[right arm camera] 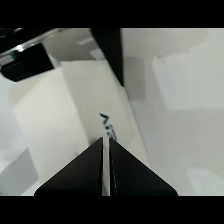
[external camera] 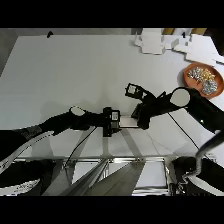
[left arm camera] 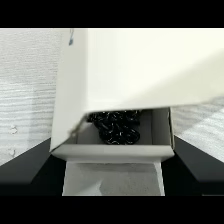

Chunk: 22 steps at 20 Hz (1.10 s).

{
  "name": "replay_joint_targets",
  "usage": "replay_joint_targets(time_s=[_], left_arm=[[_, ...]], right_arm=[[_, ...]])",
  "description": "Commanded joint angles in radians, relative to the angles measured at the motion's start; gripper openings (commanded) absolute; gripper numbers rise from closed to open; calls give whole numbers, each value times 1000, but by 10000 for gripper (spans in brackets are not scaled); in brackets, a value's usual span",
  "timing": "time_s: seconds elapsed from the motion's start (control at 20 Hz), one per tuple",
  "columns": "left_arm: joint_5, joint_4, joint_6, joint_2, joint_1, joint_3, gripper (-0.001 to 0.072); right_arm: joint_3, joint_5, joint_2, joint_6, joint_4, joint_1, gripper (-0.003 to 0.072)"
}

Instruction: Fold the box and place the chain.

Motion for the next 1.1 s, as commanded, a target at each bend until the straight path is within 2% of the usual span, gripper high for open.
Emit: replay_joint_targets(time_s=[0.0,0.1,0.25,0.55,0.6,0.65,1.05], left_arm=[[0,0,0,0,0,0,139],[0,0,0,0,0,0,139],[0,0,0,-1,0,0,139],[0,0,0,0,0,0,139],[1,0,0,0,0,0,139],[1,0,0,0,0,0,139],[0,0,0,0,0,0,139]], right_arm=[[-13,-14,68,-64,-33,50,39],[-18,-16,79,-64,-79,77,69],[-52,-15,79,-64,-106,95,196],[-71,-22,79,-65,-149,95,209],[-71,-24,78,-65,-150,95,268],[-71,-28,77,-65,-150,95,295],[-71,-50,69,-63,-205,95,268]])
